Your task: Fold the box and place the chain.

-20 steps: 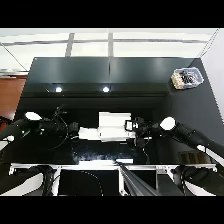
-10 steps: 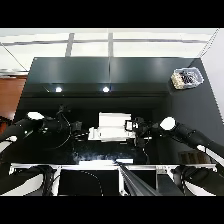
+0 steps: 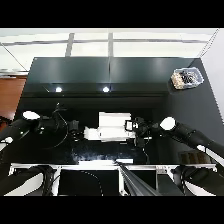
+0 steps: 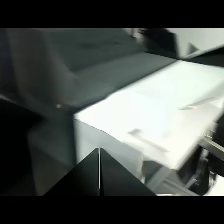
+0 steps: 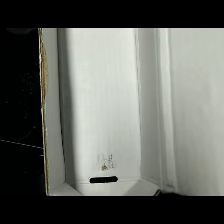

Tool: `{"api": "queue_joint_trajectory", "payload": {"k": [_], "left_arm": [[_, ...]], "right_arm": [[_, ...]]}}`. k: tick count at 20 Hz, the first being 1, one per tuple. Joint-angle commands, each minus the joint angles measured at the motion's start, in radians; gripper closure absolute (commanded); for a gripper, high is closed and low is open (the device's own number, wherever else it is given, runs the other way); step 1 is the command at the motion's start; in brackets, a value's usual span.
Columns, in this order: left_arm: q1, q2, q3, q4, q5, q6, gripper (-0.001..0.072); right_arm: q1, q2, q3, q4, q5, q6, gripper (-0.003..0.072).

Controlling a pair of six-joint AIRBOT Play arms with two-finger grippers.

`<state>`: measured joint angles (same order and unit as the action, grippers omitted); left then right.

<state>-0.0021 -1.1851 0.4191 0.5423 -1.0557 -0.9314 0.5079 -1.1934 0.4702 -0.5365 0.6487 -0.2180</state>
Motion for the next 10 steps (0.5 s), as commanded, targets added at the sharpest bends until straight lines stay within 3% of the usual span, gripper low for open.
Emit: {"api": "queue_joint_trajectory", "payload": {"k": [1, 5, 10], "left_arm": [[0.053, 0.006, 0.001, 0.2, 0.027, -0.149, 0.069], [0.025, 0.006, 0.0, 0.269, 0.002, -0.219, 0.069], [-0.113, -0.018, -0.001, 0.254, 0.089, -0.271, 0.069]], "right_arm": [[0.001, -0.001, 0.0, 0.0, 0.0, 0.0, 0.021], [0.001, -0.001, 0.0, 0.0, 0.0, 0.0, 0.021], [0.001, -0.001, 0.0, 0.0, 0.0, 0.0, 0.021]]}}
